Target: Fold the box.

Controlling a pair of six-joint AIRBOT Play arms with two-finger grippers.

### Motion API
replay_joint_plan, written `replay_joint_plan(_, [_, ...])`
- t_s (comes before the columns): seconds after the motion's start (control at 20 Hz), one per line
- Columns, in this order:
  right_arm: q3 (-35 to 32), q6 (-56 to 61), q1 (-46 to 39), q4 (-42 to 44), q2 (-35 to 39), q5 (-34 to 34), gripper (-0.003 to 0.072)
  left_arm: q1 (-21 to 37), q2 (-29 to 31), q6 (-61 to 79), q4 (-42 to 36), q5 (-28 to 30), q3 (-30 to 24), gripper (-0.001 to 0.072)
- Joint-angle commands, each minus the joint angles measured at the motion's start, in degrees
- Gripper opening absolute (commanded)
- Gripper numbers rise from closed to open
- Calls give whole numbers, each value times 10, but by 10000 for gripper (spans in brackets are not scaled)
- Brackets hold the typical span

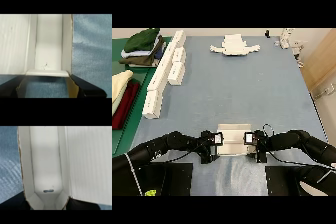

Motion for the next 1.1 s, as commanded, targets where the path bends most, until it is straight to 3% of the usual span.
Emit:
replay_joint_plan(0.0, [0,0,0,0,0,0,503,0,-9,30,-28,-2,1,696])
replay_joint_plan(0.8, [0,0,0,0,0,0,503,-21,-44,45,-54,30,4,695])
replay_joint_plan(0.85, [0,0,0,0,0,0,503,-21,-44,45,-54,34,4,655])
replay_joint_plan(0.9, [0,0,0,0,0,0,504,-21,-44,45,-55,35,4,493])
replay_joint_plan(0.95, [0,0,0,0,0,0,503,-21,-45,46,-54,35,4,450])
replay_joint_plan(1.05, [0,0,0,0,0,0,504,-21,-45,47,-54,33,4,451])
